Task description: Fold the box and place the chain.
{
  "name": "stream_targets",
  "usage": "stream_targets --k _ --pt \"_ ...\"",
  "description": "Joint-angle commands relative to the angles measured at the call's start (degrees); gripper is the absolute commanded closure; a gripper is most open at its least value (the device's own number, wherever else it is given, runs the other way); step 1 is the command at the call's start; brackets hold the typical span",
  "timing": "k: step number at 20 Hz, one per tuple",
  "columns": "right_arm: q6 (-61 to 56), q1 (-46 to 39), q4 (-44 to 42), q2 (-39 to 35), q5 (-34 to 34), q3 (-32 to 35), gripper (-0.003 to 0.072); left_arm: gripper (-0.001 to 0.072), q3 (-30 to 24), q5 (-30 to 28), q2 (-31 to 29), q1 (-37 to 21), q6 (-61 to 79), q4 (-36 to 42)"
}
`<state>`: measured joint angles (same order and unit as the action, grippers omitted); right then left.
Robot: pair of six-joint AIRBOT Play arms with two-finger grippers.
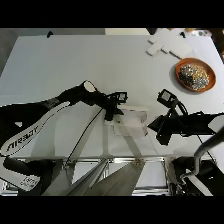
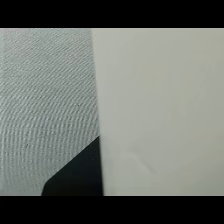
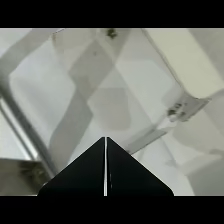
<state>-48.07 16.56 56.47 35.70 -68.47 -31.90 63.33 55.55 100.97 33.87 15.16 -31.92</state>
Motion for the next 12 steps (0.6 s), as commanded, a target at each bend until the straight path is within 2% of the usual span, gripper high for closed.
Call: stream_targets --k 1,3,8,12 --pt "7.4 0.0 -3.3 1.3 -6.7 0.2 0.0672 0.0699 0.0 0.0 0.0 0.0 0.0 0.0" --pt "9.9 0.0 -3.3 1.8 -10.3 0.2 0.0672 0.0699 0.0 0.0 0.0 0.0 0.0 0.0" --pt "11.9 3.7 -3.9 1.8 -9.2 1.6 0.0671 0.0699 0.0 0.0 0.0 0.0 0.0 0.0" --pt "17.0 5.7 -2.6 1.8 -0.3 7.0 0.0667 0.0699 0.0 0.0 0.0 0.0 0.0 0.0"
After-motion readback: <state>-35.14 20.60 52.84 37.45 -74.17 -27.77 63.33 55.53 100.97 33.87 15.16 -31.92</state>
